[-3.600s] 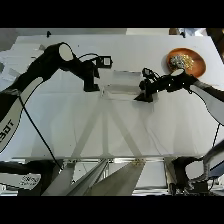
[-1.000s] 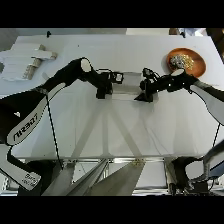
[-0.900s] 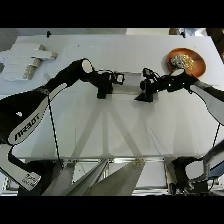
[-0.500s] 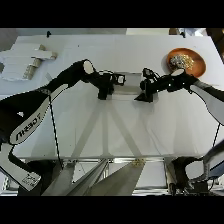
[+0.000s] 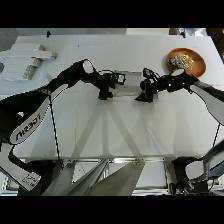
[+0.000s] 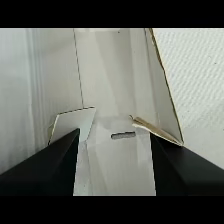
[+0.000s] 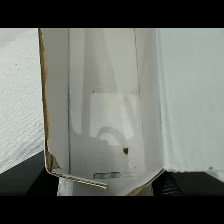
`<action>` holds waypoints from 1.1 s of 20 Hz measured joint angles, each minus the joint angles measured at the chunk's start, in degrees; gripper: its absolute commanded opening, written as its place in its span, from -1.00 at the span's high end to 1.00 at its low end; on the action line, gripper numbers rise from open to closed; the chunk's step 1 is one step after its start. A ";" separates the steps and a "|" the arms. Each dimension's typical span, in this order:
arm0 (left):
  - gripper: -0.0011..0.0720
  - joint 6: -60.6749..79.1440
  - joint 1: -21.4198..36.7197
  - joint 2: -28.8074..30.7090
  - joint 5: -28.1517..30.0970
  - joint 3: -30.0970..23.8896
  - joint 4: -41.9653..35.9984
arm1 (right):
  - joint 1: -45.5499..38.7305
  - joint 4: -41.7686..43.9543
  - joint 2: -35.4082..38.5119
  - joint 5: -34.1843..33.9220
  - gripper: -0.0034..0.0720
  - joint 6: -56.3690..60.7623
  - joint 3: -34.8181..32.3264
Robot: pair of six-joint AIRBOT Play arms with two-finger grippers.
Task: Fold the box and place the chain.
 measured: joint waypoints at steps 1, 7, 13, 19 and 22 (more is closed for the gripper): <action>-0.43 0.00 0.00 0.00 0.00 0.00 -0.15 | 0.00 0.02 0.00 0.00 -0.44 0.02 0.00; 0.51 -0.07 -0.02 0.00 0.15 0.00 -1.09 | 0.00 0.11 0.02 -0.13 -0.44 0.17 0.00; 0.93 -0.15 0.44 0.00 -0.20 0.00 -1.01 | 0.02 0.26 0.00 -0.28 -0.44 0.15 0.00; 0.93 -0.09 1.51 0.76 -2.78 0.00 -0.44 | 0.02 0.11 0.00 -0.15 -0.44 0.04 0.00; 0.93 -0.04 2.54 2.36 -3.87 0.00 -0.17 | 0.02 0.11 0.00 -0.13 -0.44 0.04 0.00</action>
